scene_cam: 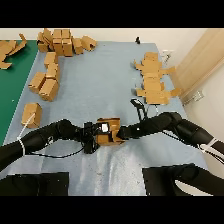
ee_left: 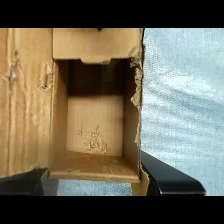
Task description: Fold the box.
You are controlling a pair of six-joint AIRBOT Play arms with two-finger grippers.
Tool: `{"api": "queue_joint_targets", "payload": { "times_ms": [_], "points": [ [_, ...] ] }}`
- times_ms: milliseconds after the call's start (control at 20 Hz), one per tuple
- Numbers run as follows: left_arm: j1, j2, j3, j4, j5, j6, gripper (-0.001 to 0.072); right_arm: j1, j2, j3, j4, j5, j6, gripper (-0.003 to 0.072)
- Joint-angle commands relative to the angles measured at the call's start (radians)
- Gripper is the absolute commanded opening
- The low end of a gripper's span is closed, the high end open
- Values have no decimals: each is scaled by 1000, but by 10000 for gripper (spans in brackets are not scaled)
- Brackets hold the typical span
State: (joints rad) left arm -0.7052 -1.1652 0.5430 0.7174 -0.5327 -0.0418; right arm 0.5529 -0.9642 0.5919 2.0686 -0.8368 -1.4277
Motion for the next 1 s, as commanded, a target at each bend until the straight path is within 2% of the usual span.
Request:
{"api": "queue_joint_targets", "payload": {
  "times_ms": [0,200,450,950],
  "points": [
    [0,0,0,0,0,0,481,141,-75,98,-282,-34,318,458],
    [0,0,0,0,0,0,482,272,-183,241,-512,-207,551,458],
    [0,0,0,0,-1,0,481,333,-321,375,-597,-406,644,456],
    [0,0,0,0,-2,0,482,334,-445,407,-569,-447,695,395]
  ]
}}
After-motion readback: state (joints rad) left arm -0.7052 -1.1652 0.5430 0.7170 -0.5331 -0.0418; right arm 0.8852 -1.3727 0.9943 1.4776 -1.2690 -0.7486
